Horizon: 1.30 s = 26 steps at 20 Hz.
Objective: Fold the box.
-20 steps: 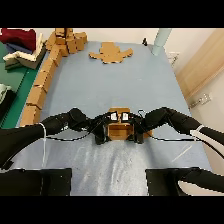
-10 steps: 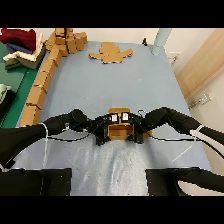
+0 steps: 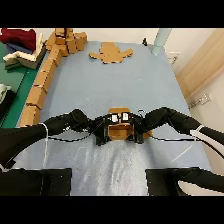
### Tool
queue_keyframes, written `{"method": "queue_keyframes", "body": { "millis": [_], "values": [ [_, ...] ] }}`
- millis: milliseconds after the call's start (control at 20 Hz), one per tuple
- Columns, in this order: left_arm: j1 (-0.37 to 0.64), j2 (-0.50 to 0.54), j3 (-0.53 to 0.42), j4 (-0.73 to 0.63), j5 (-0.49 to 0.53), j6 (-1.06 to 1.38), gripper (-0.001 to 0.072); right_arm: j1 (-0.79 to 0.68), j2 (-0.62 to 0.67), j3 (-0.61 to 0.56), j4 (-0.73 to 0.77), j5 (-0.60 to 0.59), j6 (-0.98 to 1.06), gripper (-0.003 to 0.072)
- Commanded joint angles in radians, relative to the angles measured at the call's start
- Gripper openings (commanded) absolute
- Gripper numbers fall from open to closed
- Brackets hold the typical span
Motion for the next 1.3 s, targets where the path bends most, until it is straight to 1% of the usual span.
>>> {"method": "queue_keyframes", "body": {
  "millis": [0, 600, 650, 750, 850, 1000, 1150, 1250],
  "values": [
    [-0.001, -0.001, 0.002, 0.000, 0.000, 0.000, 0.0374, 0.001, 0.000, 0.000, 0.000, 0.001, 0.000, 0.0593],
    [-0.001, -0.001, 0.002, 0.000, 0.000, 0.000, 0.0374, 0.001, 0.000, 0.001, 0.010, 0.001, 0.000, 0.0595],
    [-0.001, -0.001, 0.002, 0.000, 0.000, 0.000, 0.0374, 0.001, 0.000, 0.001, 0.009, -0.001, 0.001, 0.0710],
    [-0.001, -0.001, 0.002, 0.000, 0.000, 0.000, 0.0374, 0.001, 0.011, 0.009, -0.009, -0.006, 0.072, 0.0720],
    [-0.001, -0.001, 0.002, 0.000, 0.000, 0.000, 0.0374, -0.003, 0.044, 0.009, -0.098, -0.019, 0.180, 0.0720],
    [-0.001, -0.001, 0.002, 0.000, 0.000, 0.000, 0.0374, -0.014, 0.131, 0.009, -0.205, -0.076, 0.338, 0.0720],
    [-0.001, -0.001, 0.002, 0.000, 0.000, 0.000, 0.0374, -0.014, 0.243, 0.009, -0.225, -0.136, 0.421, 0.0720],
    [-0.001, -0.001, 0.002, 0.000, 0.000, 0.000, 0.0374, -0.014, 0.306, 0.009, -0.220, -0.224, 0.561, 0.0720]
  ]
}}
